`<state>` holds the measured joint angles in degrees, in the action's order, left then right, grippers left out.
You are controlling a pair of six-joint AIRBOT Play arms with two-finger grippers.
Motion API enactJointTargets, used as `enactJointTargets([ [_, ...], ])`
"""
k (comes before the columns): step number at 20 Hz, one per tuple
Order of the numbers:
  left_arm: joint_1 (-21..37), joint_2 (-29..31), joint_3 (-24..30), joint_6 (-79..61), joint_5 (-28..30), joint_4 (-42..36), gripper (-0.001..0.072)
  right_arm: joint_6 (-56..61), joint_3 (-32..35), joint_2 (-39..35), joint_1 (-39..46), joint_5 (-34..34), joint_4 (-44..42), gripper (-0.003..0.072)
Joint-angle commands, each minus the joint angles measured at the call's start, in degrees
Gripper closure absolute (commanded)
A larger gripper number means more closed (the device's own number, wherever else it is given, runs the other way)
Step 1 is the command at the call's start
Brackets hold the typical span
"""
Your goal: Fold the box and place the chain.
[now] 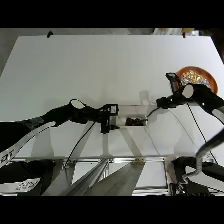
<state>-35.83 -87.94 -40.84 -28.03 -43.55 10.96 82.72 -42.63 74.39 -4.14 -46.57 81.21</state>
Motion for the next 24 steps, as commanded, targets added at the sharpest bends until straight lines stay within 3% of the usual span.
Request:
enactJointTargets([
  [1,0.0,0.0,0.0,0.0,0.0,0.0,0.0558,0.0,0.0,0.0,-0.1,-0.2,0.0,0.058],
  [18,0.0,0.0,0.0,0.0,0.0,0.0,0.0558,-0.3,0.0,1.2,-0.1,-3.2,0.0,0.0671],
  [24,0.0,0.0,0.0,0.0,0.0,0.0,0.0558,-0.7,0.0,-7.8,-0.1,-7.5,-0.1,0.0671],
])
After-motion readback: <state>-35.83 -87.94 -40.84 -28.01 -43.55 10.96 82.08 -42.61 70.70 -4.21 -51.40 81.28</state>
